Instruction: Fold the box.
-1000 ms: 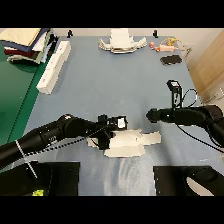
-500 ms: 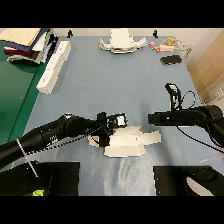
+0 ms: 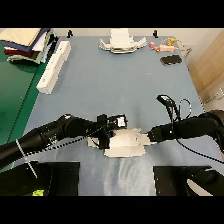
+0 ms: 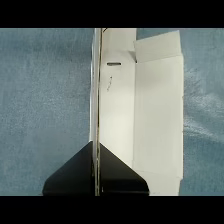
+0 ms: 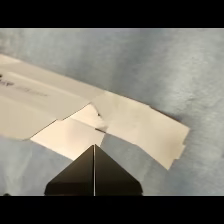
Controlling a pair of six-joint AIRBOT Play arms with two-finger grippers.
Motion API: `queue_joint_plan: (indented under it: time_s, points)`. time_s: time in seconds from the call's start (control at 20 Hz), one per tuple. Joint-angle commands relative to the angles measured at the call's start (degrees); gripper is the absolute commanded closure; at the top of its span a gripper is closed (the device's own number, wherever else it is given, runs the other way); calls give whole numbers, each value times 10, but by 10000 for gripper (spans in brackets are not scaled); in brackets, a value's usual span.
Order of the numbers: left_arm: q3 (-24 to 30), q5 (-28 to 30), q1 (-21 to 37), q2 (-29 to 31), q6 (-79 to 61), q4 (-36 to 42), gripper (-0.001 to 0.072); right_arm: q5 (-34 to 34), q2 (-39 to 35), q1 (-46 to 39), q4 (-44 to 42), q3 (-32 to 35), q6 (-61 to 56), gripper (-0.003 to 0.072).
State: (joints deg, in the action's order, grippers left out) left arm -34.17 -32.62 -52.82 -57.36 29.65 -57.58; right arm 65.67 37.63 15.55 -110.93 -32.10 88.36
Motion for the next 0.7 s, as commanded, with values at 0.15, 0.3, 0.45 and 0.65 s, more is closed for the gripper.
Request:
queue_joint_plan:
  time_s: [0.15,0.3,0.45,0.65]
  points:
    - [0,-8,0,0,0,10,695,17,-18,27,42,0,2,684]
    - [-1,-8,0,0,0,10,695,26,-23,33,22,0,56,685]
    - [-1,-7,0,0,0,10,696,33,-55,97,36,3,93,685]
    - [-2,5,0,0,-18,7,695,28,-77,191,139,10,54,685]
